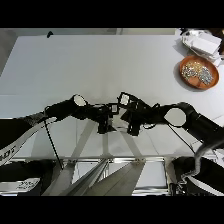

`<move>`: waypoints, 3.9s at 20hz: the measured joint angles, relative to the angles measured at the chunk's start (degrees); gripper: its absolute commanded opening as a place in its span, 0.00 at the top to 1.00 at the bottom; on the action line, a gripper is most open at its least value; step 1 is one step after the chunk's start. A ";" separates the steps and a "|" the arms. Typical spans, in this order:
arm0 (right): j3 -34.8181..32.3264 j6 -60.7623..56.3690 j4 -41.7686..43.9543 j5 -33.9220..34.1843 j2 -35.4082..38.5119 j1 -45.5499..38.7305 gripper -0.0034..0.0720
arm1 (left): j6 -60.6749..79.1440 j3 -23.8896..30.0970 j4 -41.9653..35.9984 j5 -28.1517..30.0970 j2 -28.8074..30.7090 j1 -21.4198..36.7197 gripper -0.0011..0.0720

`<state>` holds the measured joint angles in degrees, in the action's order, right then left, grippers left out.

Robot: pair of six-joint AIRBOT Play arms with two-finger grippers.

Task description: Fold the box and place the chain.

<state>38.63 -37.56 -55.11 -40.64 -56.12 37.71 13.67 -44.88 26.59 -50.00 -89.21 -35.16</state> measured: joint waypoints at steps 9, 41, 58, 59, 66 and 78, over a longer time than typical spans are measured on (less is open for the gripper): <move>-8.41 0.04 4.35 5.29 0.15 0.04 0.94 | 0.02 0.00 0.00 0.02 0.00 0.00 0.80; -13.79 3.82 13.22 12.55 1.64 4.17 0.95 | 0.07 0.00 -0.02 0.00 -0.02 0.00 0.80; -11.91 4.46 14.16 8.83 1.14 4.63 0.94 | -0.33 0.00 -0.26 0.02 -0.02 0.02 0.80; -10.82 4.37 14.25 9.88 1.90 4.33 0.94 | -0.31 0.00 -0.22 0.02 -0.02 0.02 0.80; -4.74 -13.53 2.34 2.86 9.73 -6.43 0.94 | -0.04 0.00 -0.04 0.02 -0.02 0.02 0.80; -3.72 -36.46 -26.77 -29.00 12.04 -33.09 0.94 | -0.13 -0.02 0.31 -0.59 0.37 -0.07 0.98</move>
<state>34.92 -74.02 -81.89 -69.65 -44.07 4.62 13.54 -44.91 26.89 -50.59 -88.84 -35.22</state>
